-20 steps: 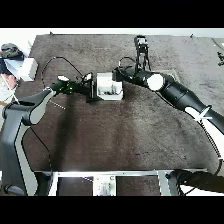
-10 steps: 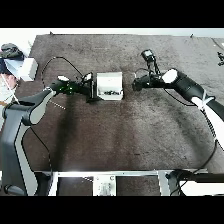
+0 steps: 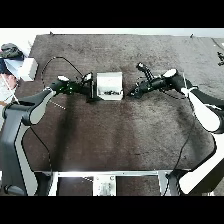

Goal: Fold the box and place the chain.

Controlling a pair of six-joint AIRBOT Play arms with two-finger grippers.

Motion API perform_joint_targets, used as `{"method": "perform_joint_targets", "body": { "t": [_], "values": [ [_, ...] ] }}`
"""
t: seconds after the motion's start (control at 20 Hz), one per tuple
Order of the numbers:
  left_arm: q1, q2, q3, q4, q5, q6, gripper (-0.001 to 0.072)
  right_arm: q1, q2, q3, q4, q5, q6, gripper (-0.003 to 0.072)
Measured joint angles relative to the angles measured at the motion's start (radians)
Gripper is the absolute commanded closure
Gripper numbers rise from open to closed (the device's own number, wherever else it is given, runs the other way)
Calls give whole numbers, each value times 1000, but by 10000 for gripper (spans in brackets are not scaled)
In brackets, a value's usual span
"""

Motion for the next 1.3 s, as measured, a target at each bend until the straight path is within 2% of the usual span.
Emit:
{"method": "perform_joint_targets", "body": {
  "t": [0.2, 0.5, 1.3],
  "values": [
    [0, 0, 0, 0, 0, 0, 357, -3, -61, 70, -49, 37, -143, 316],
    [0, 0, 0, 0, 0, 0, 357, 32, -81, 93, -69, 18, -329, 316],
    [0, 0, 0, 0, 0, 0, 357, 69, -84, 96, -72, -6, -463, 338]
  ]
}}
